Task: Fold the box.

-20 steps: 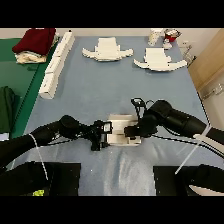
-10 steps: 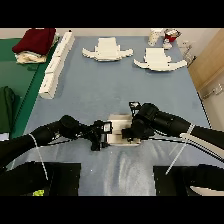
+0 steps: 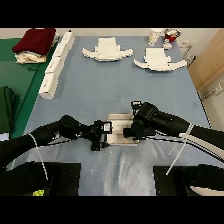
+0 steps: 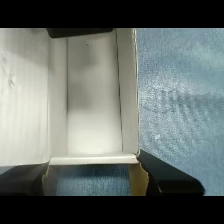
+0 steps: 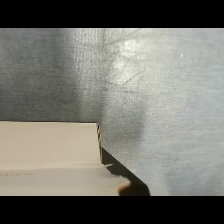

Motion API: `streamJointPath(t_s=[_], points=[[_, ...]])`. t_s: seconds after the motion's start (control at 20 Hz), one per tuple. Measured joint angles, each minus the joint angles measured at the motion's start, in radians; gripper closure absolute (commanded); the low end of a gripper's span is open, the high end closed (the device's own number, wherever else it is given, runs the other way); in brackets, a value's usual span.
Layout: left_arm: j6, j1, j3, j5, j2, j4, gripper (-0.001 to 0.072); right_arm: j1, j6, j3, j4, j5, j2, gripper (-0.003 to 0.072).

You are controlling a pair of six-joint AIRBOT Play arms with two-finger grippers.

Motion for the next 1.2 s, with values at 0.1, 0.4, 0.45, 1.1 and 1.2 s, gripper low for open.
streamJointPath(t_s=[0.1,0.4,0.45,1.1,1.2], points=[[0.001,0.000,0.000,0.000,0.000,0.000,0.0245,0.000,0.000,0.000,0.000,0.000,0.000,0.0597],[0.005,0.000,0.000,0.001,0.000,0.001,0.0245,0.001,-0.006,0.003,0.004,-0.027,0.000,0.0156],[0.004,0.000,0.000,0.001,0.000,0.001,0.0245,0.001,-0.008,0.005,0.004,-0.045,0.003,0.0156],[0.002,0.000,0.000,0.001,0.000,0.001,0.0245,-0.018,-0.055,0.034,-0.082,-0.108,0.204,0.0580],[0.002,0.000,0.000,0.001,0.000,0.001,0.0245,-0.058,-0.090,0.036,-0.126,-0.124,0.216,0.0684]])
